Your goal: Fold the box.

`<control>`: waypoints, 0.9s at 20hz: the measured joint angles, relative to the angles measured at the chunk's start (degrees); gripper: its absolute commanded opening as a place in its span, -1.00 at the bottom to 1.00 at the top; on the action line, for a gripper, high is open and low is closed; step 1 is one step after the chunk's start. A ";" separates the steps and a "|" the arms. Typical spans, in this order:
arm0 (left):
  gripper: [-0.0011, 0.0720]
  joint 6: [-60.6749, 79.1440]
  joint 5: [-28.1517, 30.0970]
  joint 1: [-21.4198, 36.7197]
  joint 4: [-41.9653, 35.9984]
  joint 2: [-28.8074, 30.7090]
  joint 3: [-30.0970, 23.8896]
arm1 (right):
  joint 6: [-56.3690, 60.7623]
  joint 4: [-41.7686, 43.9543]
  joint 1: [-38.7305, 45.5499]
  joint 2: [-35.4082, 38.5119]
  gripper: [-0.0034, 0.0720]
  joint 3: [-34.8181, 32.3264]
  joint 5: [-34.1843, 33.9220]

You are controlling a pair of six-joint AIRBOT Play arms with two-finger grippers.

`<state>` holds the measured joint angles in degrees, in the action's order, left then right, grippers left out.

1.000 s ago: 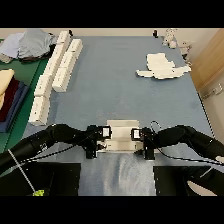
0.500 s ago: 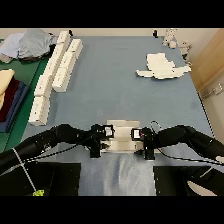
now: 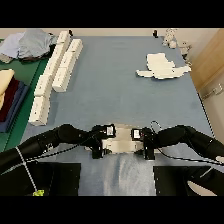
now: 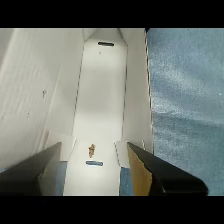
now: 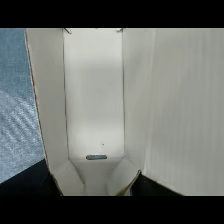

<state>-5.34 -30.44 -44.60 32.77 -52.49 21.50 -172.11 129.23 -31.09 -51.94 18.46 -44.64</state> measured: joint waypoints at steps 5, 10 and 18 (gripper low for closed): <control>-0.68 -0.02 0.09 -0.07 -0.02 -0.04 -0.02 | -0.02 -0.02 0.00 0.00 0.39 0.00 0.02; 0.54 -0.02 -0.15 -0.07 0.28 -0.02 0.00 | -0.02 -0.02 0.00 0.00 0.39 0.00 0.02; -0.93 -3.98 -0.55 0.22 2.60 0.83 0.00 | -0.02 0.00 0.00 0.00 0.39 0.00 0.02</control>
